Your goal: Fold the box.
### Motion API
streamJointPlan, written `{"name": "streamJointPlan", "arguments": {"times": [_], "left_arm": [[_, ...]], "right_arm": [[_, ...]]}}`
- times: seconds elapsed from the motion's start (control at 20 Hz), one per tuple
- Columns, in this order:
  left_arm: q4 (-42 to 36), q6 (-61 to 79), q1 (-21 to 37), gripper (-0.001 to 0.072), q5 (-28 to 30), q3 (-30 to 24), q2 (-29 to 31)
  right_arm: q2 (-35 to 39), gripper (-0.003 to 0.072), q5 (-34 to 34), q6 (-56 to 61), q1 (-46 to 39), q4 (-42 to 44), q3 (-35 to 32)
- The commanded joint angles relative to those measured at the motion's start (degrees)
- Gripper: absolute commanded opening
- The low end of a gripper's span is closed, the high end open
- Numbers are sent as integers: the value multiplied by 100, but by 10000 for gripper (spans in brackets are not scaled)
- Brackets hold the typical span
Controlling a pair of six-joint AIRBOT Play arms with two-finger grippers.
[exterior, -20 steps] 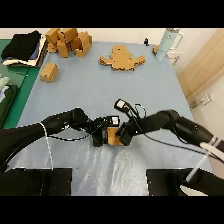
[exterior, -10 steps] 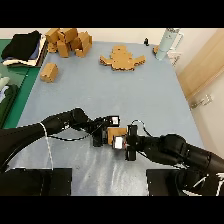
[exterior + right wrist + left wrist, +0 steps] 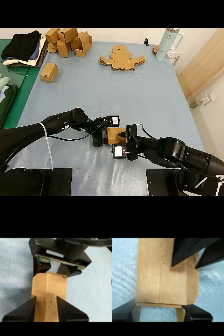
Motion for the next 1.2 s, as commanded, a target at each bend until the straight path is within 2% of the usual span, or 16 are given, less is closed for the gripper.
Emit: {"name": "streamJointPlan", "arguments": {"times": [0.0, 0.1, 0.45, 0.55, 0.65, 1.1, 1.15], "left_arm": [[2, 2, 2, 466, 2, -2, 0], [2, 2, 2, 466, 2, -2, 2], [2, 2, 2, 466, 2, -2, 0], [2, 2, 2, 466, 2, -2, 0], [2, 2, 2, 466, 2, -2, 0], [2, 2, 2, 466, 2, -2, 0], [2, 2, 2, 466, 2, -2, 2]], "right_arm": [[-181, 420, 116, 0, 2, -155, -4], [-310, 523, 280, 0, 2, -155, -2], [-350, 498, 369, 4, 2, -426, -4], [-350, 316, 363, 2, 2, -428, -2], [-343, 259, 358, 2, 2, -446, -2], [-256, 264, 354, 2, 11, -444, -2], [-197, 348, 352, 4, 11, -435, -2]]}}
